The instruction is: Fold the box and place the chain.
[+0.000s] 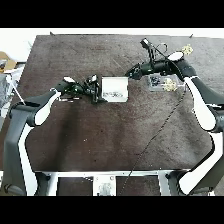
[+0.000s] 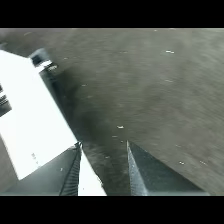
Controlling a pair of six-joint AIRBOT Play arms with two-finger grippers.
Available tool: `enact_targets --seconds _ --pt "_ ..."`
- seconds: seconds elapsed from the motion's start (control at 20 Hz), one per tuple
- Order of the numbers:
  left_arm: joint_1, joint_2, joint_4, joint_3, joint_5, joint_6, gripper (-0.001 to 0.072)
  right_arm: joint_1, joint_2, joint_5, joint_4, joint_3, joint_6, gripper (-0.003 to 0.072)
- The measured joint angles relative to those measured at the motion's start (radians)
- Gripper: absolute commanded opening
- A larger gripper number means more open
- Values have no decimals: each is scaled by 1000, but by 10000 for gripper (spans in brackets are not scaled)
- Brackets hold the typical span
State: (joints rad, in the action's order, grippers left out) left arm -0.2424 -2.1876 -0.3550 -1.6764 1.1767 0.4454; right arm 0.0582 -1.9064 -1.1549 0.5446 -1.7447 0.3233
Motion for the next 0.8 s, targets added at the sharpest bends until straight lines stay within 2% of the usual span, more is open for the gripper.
enact_targets --seconds 0.25,0.45,0.65,0.8 --pt "0 0 0 0 0 0 354 -1 -10 -160 -9 -3 -91 343" --pt "0 0 0 0 0 0 354 9 13 -214 5 58 -117 343" --pt "0 0 0 0 0 0 354 16 89 -131 4 222 -208 347" --pt "0 0 0 0 0 0 354 19 122 -67 -60 303 -337 346"
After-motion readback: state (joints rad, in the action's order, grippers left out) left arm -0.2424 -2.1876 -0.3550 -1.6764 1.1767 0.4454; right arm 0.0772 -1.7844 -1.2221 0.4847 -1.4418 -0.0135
